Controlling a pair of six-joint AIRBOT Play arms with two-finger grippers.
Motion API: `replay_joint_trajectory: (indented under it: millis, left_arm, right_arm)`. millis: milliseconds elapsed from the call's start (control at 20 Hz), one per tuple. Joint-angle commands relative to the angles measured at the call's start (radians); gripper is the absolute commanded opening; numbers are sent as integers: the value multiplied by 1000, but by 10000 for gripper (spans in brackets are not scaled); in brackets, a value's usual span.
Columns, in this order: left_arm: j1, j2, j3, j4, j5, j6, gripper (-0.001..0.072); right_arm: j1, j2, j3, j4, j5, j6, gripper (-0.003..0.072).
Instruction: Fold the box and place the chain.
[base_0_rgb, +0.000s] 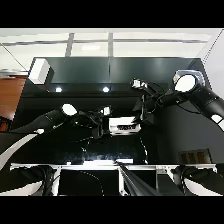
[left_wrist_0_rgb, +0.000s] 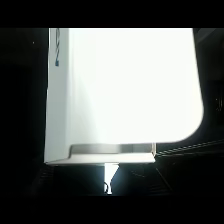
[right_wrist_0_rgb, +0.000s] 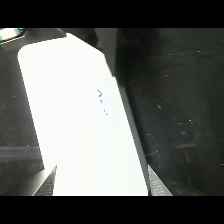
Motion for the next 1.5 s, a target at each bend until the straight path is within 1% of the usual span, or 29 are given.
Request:
replay_joint_trajectory:
  millis: [0, 50, 100, 200, 250, 350, 450, 550, 600, 700, 800, 850, 950, 1050, 1250, 1450]
  left_arm:
    - [0, -1, 0, 1, 0, 0, 399]
    - [0, -1, 0, 1, -1, 0, 399]
    - [0, -1, 0, 1, -1, 0, 399]
    - [0, -1, 0, 1, -1, 0, 399]
    - [0, -1, 0, 1, -1, 0, 400]
    - [0, -1, 0, 1, 0, 0, 399]
    - [0, -1, 0, 1, -1, 0, 399]
    - [0, -1, 0, 1, -1, 0, 400]
    - [0, -1, 0, 1, -1, 0, 399]
    - [0, -1, 0, 1, 0, 0, 399]
    - [0, -1, 0, 1, -1, 0, 399]
    - [0, -1, 0, 1, -1, 0, 399]
    - [0, -1, 0, 1, -1, 0, 400]
    - [0, -1, 0, 1, -1, 0, 400]
    - [0, -1, 0, 1, -1, 0, 400]
    - [0, -1, 0, 1, -1, 0, 400]
  right_arm:
    - [20, 4, 1, -54, 3, 18, 701]
    - [19, 10, 0, -56, 4, 18, 701]
    - [19, 21, -7, -57, 4, 18, 676]
    - [19, 67, -61, -55, -2, 36, 663]
    - [19, 100, -105, -47, -27, 36, 663]
    - [19, 149, -179, -23, -129, 34, 664]
    - [20, 160, -224, 60, -214, 2, 664]
    - [19, 163, -225, 136, -234, -32, 665]
    - [19, 172, -208, 151, -231, -32, 665]
    - [19, 203, -143, 156, -214, -23, 666]
    - [5, 238, -95, 155, -235, -19, 668]
    - [-16, 253, -88, 154, -266, -12, 710]
    - [-68, 250, -90, 132, -316, 11, 711]
    - [-102, 222, -112, 109, -342, 18, 713]
    - [-82, 119, -190, 114, -320, 16, 711]
    - [-45, 106, -193, 109, -189, -40, 704]
